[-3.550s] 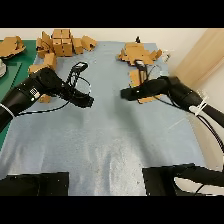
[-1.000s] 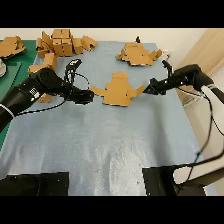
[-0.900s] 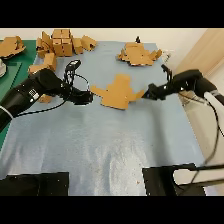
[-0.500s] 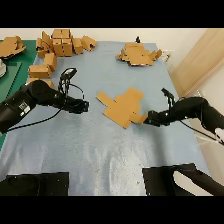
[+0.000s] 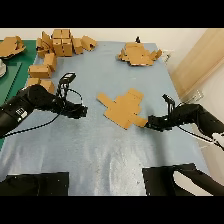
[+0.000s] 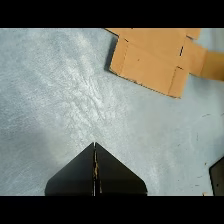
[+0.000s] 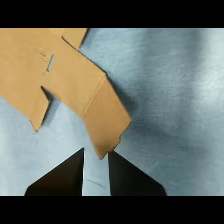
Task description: Fold the box.
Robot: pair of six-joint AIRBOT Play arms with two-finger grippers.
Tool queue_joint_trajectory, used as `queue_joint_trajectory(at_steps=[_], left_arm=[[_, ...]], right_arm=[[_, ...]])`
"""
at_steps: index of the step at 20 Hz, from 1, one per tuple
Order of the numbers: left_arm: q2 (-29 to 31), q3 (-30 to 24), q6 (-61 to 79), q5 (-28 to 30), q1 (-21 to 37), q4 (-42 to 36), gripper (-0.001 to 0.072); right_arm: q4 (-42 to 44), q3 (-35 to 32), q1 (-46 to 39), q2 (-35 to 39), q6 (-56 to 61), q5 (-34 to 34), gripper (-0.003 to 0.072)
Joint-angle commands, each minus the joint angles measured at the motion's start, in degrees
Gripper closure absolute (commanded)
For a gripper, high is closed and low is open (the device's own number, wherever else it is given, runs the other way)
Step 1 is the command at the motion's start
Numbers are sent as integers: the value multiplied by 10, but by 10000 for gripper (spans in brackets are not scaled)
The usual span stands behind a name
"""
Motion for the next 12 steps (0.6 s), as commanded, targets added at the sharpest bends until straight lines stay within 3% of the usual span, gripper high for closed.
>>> queue_joint_trajectory(at_steps=[1, 4, 9, 12], left_arm=[[1, -1, 0, 14, 0, -3, 699], [1, -1, 0, 26, 0, -4, 699], [1, -1, 0, 26, 0, -4, 699], [1, -1, 0, 27, 0, -4, 699]], right_arm=[[36, -2, 0, -31, -15, 36, 455], [105, 0, 0, -48, -60, 61, 457], [107, 3, 0, -49, -73, 83, 467], [105, 3, 0, -49, -82, 133, 467]])
